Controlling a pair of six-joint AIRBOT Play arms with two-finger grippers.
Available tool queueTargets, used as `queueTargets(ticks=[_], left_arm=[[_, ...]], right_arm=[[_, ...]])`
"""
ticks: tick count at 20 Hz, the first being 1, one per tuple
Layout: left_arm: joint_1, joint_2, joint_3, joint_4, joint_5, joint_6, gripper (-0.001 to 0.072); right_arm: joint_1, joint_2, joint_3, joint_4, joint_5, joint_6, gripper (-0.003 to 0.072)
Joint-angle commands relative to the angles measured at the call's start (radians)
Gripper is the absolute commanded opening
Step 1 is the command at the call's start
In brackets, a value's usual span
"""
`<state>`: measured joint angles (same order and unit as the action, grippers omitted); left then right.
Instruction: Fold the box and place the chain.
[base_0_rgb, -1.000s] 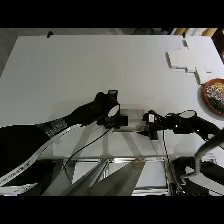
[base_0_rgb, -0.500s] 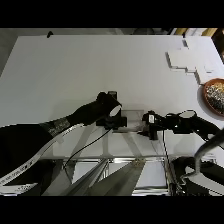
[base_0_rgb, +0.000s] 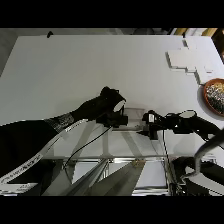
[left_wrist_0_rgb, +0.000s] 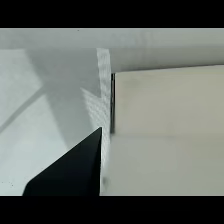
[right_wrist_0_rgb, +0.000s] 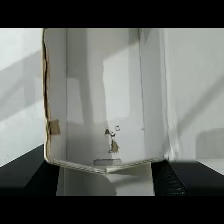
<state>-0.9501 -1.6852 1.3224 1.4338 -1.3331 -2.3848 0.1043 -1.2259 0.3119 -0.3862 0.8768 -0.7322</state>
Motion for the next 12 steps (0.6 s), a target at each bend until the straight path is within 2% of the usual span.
queueTargets(ticks=[1,5,6,8,12], left_arm=[[-0.007,-0.018,0.008,-0.013,0.022,0.002,0.015],[-0.024,-0.039,0.008,-0.026,0.021,0.002,0.0146],[-0.024,-0.039,0.008,-0.026,0.02,0.002,0.0119],[-0.024,-0.039,0.008,-0.024,0.02,0.002,0.0007],[-0.024,-0.039,0.008,-0.023,0.02,0.001,0.0001]], right_arm=[[0.0,0.0,0.0,0.002,0.002,0.001,0.0549],[0.0,0.0,0.0,0.001,0.002,0.001,0.0549],[0.0,0.0,0.0,0.001,0.002,0.001,0.0549],[0.0,0.0,0.0,0.001,0.002,0.001,0.0549],[0.0,0.0,0.0,0.001,0.002,0.001,0.0549]])
